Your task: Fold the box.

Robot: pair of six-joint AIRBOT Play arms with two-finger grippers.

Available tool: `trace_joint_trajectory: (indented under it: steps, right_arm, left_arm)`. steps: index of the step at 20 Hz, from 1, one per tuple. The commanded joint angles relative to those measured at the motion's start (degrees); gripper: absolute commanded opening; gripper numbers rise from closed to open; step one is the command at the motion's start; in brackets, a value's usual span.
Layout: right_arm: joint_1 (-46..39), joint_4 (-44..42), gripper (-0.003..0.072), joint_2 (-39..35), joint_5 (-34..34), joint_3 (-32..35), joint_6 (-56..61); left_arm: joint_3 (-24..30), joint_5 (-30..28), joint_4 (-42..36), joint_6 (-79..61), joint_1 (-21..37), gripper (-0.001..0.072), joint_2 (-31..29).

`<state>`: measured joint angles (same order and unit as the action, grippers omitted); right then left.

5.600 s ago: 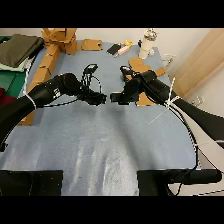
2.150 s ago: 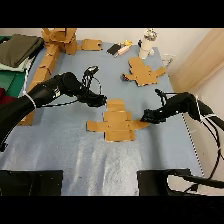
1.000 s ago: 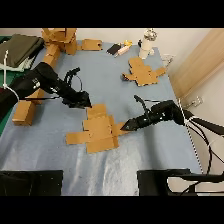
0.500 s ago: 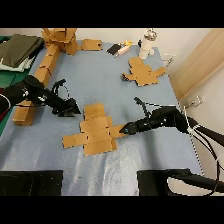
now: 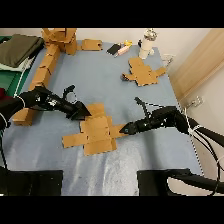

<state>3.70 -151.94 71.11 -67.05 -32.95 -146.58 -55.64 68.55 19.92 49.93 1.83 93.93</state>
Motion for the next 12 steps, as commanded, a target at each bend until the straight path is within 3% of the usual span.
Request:
trace_joint_trajectory:
  steps: [1, 7, 8, 9, 11, 12]
  right_arm:
    - [0.0, 0.0, 0.0004, 0.0, 0.2, 0.0, 0.2]
    - [0.0, 0.2, 0.0004, 0.0, 0.1, 0.0, 0.2]
    - [0.0, 0.2, 0.0004, 0.0, 0.0, 0.0, 0.2]
    - [0.0, 0.2, 0.0003, 0.0, 0.0, 0.0, 0.2]
    - [0.0, 0.2, 0.0004, 0.0, 0.0, 0.0, 0.2]
    - [0.0, 0.2, 0.0004, 0.0, 0.0, 0.0, 0.5]
  left_arm:
    - [0.0, 0.7, -5.2, -5.5, -1.4, 0.0482, 1.6]
    - [0.0, 2.1, -5.3, -8.9, -0.2, 0.047, 1.6]
    - [0.0, 2.5, -5.3, -9.7, 0.0, 0.0296, 1.6]
    - [0.0, 2.7, -5.4, -10.6, 0.0, 0.0222, 1.6]
    - [0.0, 2.6, -5.4, -11.6, 0.0, 0.0221, 1.6]
    - [0.0, 2.6, -5.4, -11.9, -0.1, 0.014, 1.6]
